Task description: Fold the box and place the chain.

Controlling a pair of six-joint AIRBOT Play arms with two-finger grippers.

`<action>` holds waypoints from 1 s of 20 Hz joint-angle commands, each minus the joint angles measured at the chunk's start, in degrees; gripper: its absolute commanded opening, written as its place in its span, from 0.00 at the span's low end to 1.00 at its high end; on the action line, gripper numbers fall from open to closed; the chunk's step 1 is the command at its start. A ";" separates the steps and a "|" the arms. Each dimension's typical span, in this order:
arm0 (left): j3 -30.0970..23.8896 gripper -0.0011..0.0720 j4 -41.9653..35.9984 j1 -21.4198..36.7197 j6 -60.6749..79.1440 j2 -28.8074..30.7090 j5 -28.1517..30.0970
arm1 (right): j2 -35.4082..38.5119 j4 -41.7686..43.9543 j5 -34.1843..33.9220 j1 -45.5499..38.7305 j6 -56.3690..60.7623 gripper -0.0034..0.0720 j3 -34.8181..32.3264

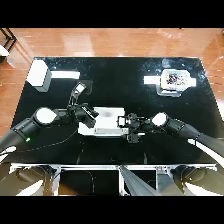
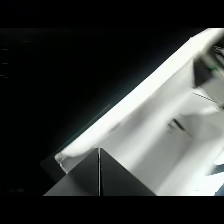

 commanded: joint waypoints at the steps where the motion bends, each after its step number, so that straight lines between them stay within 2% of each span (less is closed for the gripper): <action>1: -0.02 0.05 -0.87 -0.07 0.09 -3.76 2.89 | -0.02 -0.02 0.07 0.02 -0.02 0.80 0.02; 6: 0.07 0.05 -0.59 0.04 0.13 -5.42 2.12 | -0.02 -0.02 0.04 0.02 -0.02 0.80 0.02; 9: 1.38 0.05 6.54 0.22 0.02 -4.39 -0.11 | -0.02 -0.02 0.04 0.02 -0.02 0.80 0.02; 13: 4.31 0.05 17.09 4.15 -0.44 1.62 -10.75 | -0.02 -0.02 0.04 0.02 -0.02 0.80 0.02; 16: 4.37 0.06 18.91 10.14 -0.42 8.90 -20.41 | -0.02 -0.02 0.04 0.02 -0.02 0.80 0.02; 17: 4.35 0.14 18.91 12.09 -0.42 10.71 -24.20 | -0.02 -0.02 0.04 0.02 -0.02 0.80 0.02; 18: 4.33 0.40 18.93 13.77 -0.39 11.96 -27.76 | -0.02 -0.02 0.04 0.02 -0.02 0.80 0.02; 19: 3.93 0.87 18.88 14.99 -0.37 12.66 -29.59 | -0.02 -0.02 0.04 0.02 -0.02 0.80 0.02; 20: 3.28 0.90 19.32 15.26 0.17 12.79 -30.34 | -0.02 -0.02 0.04 0.02 -0.02 0.80 0.02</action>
